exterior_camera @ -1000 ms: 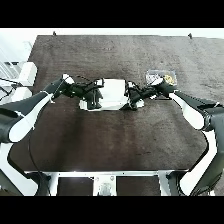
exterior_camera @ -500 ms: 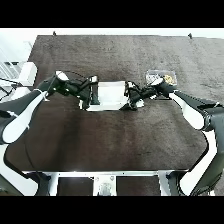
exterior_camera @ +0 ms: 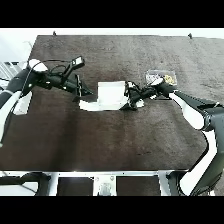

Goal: Fold the box and place the chain.

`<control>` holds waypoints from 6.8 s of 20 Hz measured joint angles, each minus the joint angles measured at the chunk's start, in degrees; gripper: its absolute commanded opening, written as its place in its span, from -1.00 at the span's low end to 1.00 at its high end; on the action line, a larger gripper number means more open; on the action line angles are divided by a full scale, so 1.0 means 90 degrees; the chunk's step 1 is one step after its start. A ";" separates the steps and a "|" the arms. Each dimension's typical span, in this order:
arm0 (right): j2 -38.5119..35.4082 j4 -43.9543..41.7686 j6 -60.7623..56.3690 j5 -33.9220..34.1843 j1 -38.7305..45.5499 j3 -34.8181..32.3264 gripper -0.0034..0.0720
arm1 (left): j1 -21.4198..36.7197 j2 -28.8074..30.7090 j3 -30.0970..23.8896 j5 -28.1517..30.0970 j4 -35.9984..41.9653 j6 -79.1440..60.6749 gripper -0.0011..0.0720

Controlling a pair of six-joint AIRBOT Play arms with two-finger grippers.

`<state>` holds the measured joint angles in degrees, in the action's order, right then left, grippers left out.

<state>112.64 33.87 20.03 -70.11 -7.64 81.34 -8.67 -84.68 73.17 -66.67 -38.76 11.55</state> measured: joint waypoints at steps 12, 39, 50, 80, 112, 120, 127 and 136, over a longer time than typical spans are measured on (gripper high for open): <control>0.0000 0.0000 0.0000 -0.0002 0.0000 0.0000 0.45 | 0.1066 0.0789 -0.2006 0.0996 0.0386 0.4104 -0.93; 0.0000 0.0000 0.0000 -0.0002 0.0000 0.0000 0.45 | 0.0656 -0.1472 -0.1234 0.1049 0.0782 0.5000 -0.92; 0.0000 0.0002 0.0000 -0.0002 0.0000 0.0000 0.45 | 0.0359 -0.1508 -0.1054 0.0865 0.2001 0.4320 -0.04; 0.0000 0.0002 0.0000 -0.0002 0.0000 0.0000 0.45 | -0.0403 -0.1506 -0.0374 0.1078 0.1209 0.6006 0.12; 0.0000 0.0000 0.0002 -0.0005 0.0000 0.0000 0.45 | -0.2285 -0.1824 0.1654 0.0491 -0.4063 1.1927 0.11; 0.0000 0.0000 0.0000 -0.0005 0.0000 0.0000 0.45 | -0.2523 -0.2487 0.2744 -0.0495 -0.4675 1.2233 0.11; 0.0000 -0.0002 0.0000 -0.0002 0.0000 0.0000 0.45 | -0.2618 -0.2900 0.3432 -0.1309 -0.5241 1.2468 0.11; 0.0000 0.0000 -0.0002 -0.0002 0.0000 0.0000 0.45 | -0.2642 -0.3283 0.3891 -0.1868 -0.5547 1.2546 0.07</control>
<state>112.64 33.87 20.01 -70.13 -7.64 81.34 -32.45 -114.24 108.18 -83.48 -88.68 124.46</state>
